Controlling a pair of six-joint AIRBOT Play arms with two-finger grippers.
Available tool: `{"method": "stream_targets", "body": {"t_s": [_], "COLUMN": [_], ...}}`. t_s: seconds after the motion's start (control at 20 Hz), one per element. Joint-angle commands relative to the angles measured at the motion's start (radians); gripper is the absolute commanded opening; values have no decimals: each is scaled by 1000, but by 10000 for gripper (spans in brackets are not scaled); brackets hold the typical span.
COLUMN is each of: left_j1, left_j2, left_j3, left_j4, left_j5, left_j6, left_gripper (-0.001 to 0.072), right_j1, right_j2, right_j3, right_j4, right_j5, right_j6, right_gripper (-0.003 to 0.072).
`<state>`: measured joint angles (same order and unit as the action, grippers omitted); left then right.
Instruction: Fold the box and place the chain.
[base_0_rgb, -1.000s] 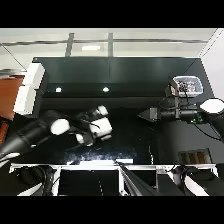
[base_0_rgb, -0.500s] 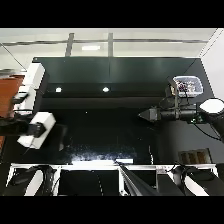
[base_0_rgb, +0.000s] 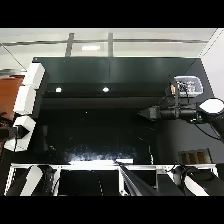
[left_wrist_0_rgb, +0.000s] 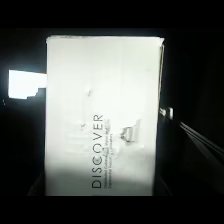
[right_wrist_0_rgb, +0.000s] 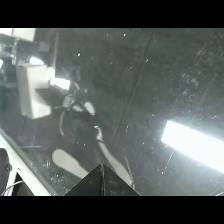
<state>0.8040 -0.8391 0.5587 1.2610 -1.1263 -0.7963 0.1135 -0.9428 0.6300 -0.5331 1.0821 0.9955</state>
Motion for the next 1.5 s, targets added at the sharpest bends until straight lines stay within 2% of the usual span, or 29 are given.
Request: {"method": "stream_targets", "body": {"t_s": [0.0,0.15,0.35,0.5,0.75,1.05,1.2,1.3,1.4,1.45], "left_j1": [32,32,32,32,32,34,34,32,32,32], "left_j2": [-71,-108,-184,-224,-230,-232,-255,-285,-299,-299], "left_j3": [-1,0,0,0,1,35,35,35,35,35], "left_j4": [-90,-92,-92,-96,-101,-130,-189,-203,-204,-204], "left_j5": [135,253,274,338,415,378,385,382,392,393], "left_j6": [226,288,412,412,411,396,396,396,396,396], "left_gripper": [350,350,350,352,351,349,350,399,407,513], "right_j1": [1,1,1,1,1,1,1,1,1,1], "right_j2": [0,0,0,0,0,0,0,0,0,0], "right_j3": [0,0,0,0,0,0,0,0,0,0], "right_j4": [0,0,6,20,39,39,38,39,39,38], "right_j5": [-21,-21,-30,-29,-30,-30,-30,-30,-29,-29], "right_j6": [18,34,84,113,116,120,120,122,124,124], "right_gripper": [19,19,19,18,18,19,19,19,19,19]}}
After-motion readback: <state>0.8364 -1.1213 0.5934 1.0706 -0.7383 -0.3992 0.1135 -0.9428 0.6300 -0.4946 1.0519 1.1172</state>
